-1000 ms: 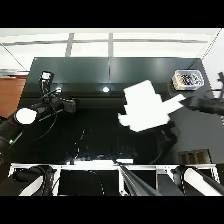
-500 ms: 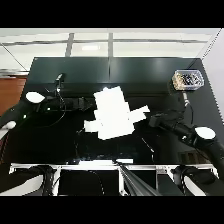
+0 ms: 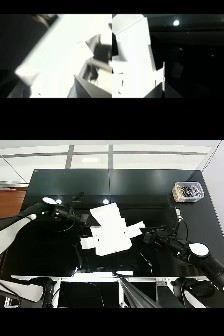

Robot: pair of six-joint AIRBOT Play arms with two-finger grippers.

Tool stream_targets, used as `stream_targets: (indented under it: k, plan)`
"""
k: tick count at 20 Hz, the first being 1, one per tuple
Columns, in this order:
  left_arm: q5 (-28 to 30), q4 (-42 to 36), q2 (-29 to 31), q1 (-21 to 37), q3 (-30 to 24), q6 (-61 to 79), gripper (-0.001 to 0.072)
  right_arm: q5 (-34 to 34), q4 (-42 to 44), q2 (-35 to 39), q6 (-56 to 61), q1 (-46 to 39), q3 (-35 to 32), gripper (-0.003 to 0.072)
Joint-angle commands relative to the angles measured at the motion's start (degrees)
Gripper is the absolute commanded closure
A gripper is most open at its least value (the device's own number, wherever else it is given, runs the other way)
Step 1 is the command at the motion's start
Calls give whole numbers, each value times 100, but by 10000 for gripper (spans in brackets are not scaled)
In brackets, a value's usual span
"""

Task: Fold the box and place the chain.

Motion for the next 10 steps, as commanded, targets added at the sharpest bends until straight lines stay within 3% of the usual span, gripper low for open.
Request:
stream_targets:
  k: [1, 2, 3, 4, 7, 8, 9, 10]
  plan:
    - [-977, 293, -503, -289, 632, 407, 201, -11, -11, 7, -4, 31, -2, 670]
    - [-1054, 516, -538, -363, 752, 409, 332, 63, -133, 7, -7, 31, -2, 670]
    - [-1049, 658, -553, -437, 804, 415, 412, 162, -341, 7, -4, 31, -2, 670]
    - [-1047, 741, -566, -507, 837, 466, 426, 249, -516, 7, -2, 31, -2, 670]
    - [-1097, 861, -570, -625, 863, 723, 685, 280, -675, 7, 0, -20, 20, 654]
    - [-1121, 857, -564, -623, 863, 743, 683, 339, -769, 9, 39, -92, 68, 438]
    - [-1145, 887, -544, -608, 863, 730, 684, 496, -1027, 9, 105, -205, 177, 109]
    - [-1134, 975, -479, -597, 861, 717, 685, 798, -1425, 9, 136, -337, 358, 8]
